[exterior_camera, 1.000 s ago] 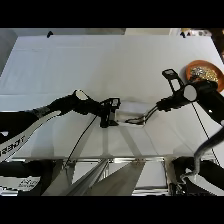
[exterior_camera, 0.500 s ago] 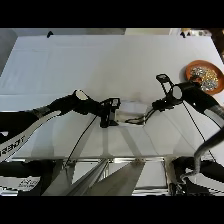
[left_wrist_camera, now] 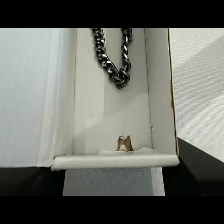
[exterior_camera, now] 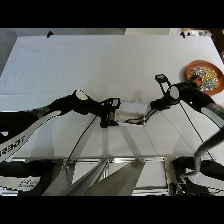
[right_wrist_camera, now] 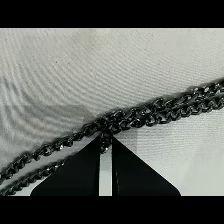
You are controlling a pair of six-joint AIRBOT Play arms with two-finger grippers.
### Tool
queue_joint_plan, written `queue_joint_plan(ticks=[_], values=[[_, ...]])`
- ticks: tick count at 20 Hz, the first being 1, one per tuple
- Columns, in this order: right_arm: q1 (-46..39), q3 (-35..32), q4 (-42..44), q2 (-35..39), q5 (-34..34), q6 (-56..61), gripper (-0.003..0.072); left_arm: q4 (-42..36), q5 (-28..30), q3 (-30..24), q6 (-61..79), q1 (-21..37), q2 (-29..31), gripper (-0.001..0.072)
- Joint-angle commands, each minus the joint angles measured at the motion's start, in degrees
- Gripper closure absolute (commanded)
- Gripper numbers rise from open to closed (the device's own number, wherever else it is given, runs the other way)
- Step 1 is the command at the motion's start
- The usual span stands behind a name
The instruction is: Fold the box and place the chain.
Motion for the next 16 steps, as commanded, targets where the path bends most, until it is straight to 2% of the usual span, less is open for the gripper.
queue_joint_plan(ticks=[1, 5, 9, 13, 16], values=[[-0.04, -0.04, -0.57, 0.55, 2.86, -0.20, 0.0667, 0.02, 0.00, 0.02, 0.02, 0.02, 0.04, 0.0499], [-0.02, -0.04, -1.60, 5.42, 5.16, -0.22, 0.0668, 0.02, 0.00, 0.02, 0.02, 0.02, 0.04, 0.0499], [1.05, -0.04, -1.36, 13.88, 10.93, -1.90, 0.0668, 0.04, -0.02, 0.02, 0.02, 0.02, 0.04, 0.0499], [7.37, -0.04, -0.98, 23.39, 16.55, -2.16, 0.0667, 0.02, -0.02, 0.02, 0.02, 0.02, 0.04, 0.0499], [13.09, -0.04, 2.99, 30.25, 16.24, -1.86, 0.0667, 0.02, 0.00, 0.02, 0.02, 0.02, 0.04, 0.0499]])
